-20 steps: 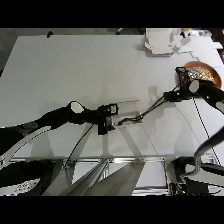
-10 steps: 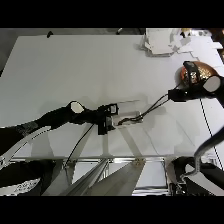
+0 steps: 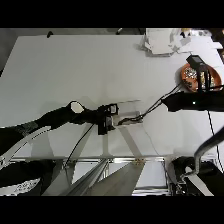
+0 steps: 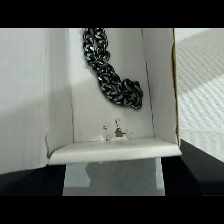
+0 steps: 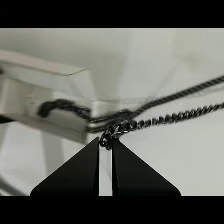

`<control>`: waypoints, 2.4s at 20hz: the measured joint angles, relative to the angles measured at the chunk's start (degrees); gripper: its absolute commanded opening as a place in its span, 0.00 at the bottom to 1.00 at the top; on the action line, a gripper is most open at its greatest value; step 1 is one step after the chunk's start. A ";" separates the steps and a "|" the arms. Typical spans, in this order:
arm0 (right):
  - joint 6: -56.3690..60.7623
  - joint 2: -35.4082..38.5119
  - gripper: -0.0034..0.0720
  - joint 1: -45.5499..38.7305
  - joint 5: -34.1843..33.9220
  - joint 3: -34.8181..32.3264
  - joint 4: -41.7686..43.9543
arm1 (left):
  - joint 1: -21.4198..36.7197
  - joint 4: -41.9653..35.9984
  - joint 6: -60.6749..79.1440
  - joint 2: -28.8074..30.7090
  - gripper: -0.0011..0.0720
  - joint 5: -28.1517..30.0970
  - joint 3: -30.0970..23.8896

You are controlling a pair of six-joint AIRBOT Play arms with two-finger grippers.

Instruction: Fold the box and place the chain.

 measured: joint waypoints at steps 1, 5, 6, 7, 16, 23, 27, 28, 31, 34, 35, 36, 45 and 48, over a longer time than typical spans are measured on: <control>-0.11 1.53 0.07 1.09 0.31 0.00 1.40 | 0.00 0.00 0.00 0.00 0.39 0.00 0.00; -1.68 5.49 0.07 4.52 0.42 0.00 8.11 | 0.00 0.00 0.00 0.00 0.39 0.02 0.00; -2.56 5.99 0.07 5.31 0.00 0.00 10.05 | 0.00 0.00 0.02 0.00 0.39 0.00 0.00; -3.50 6.34 0.07 6.05 -0.66 0.00 11.78 | 0.00 0.00 0.00 0.00 0.39 0.00 0.00; -8.20 7.08 0.07 13.20 -13.03 -0.02 18.10 | 0.00 0.00 0.00 0.00 0.39 0.00 0.00; -9.57 6.51 0.07 18.10 -19.32 -0.04 18.60 | 0.00 0.00 0.00 0.00 0.39 0.02 0.00; -9.62 4.04 0.07 18.84 -20.26 -1.66 16.70 | 0.00 0.00 0.00 0.00 0.39 0.00 0.00; -9.62 3.13 0.07 18.93 -20.44 -2.67 16.31 | 0.00 0.02 0.02 0.00 0.39 0.00 0.00; -10.64 -0.37 0.07 19.06 -20.63 -6.84 15.76 | 0.00 0.00 0.00 0.00 0.39 0.02 0.00; -13.11 -5.03 0.07 19.08 -21.07 -11.19 15.50 | 0.00 0.00 0.00 0.00 0.39 0.00 0.00; -14.08 -6.84 0.07 19.08 -21.33 -12.28 15.52 | 0.00 0.00 0.00 0.00 0.39 0.02 0.00; -15.02 -8.55 0.07 19.08 -21.49 -13.05 15.54 | 0.00 0.00 0.02 0.00 0.39 0.02 0.00; -23.56 -16.55 0.08 19.08 -22.69 -14.99 21.51 | 0.00 0.00 0.02 0.00 0.39 0.02 0.00; -25.64 -16.83 0.44 19.08 -22.64 -15.02 24.02 | 0.00 0.00 0.00 0.00 0.39 0.02 0.00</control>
